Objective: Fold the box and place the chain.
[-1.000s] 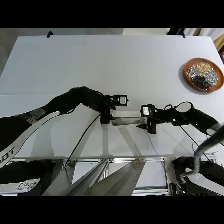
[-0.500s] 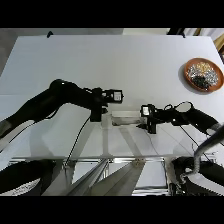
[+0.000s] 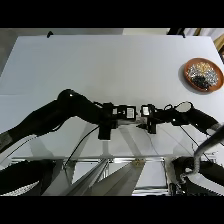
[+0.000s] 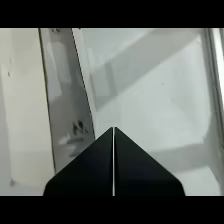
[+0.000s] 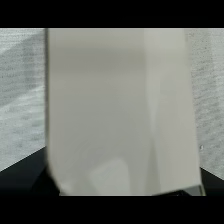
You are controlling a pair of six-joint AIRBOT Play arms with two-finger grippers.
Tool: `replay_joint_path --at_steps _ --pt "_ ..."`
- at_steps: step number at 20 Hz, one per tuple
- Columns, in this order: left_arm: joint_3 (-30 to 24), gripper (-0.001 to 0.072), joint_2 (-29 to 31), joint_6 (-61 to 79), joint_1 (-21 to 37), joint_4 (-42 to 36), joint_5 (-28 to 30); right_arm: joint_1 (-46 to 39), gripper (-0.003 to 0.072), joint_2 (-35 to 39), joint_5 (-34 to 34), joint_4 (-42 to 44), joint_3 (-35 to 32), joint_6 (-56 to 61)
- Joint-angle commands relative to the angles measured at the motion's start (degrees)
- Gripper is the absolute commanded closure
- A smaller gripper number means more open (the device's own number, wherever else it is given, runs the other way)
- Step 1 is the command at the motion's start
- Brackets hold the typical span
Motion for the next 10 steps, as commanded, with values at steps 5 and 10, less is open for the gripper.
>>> replay_joint_path --at_steps 5,10 --pt "0.0 0.0700 -5.6 -6.1 -0.2 -0.7 -34.6 0.0 0.0288 0.0 0.0 0.0 0.0 0.0" --pt "0.0 0.0700 -11.0 -11.7 1.0 -0.4 -34.4 0.0 0.0288 0.0 0.0 0.0 0.0 0.0"
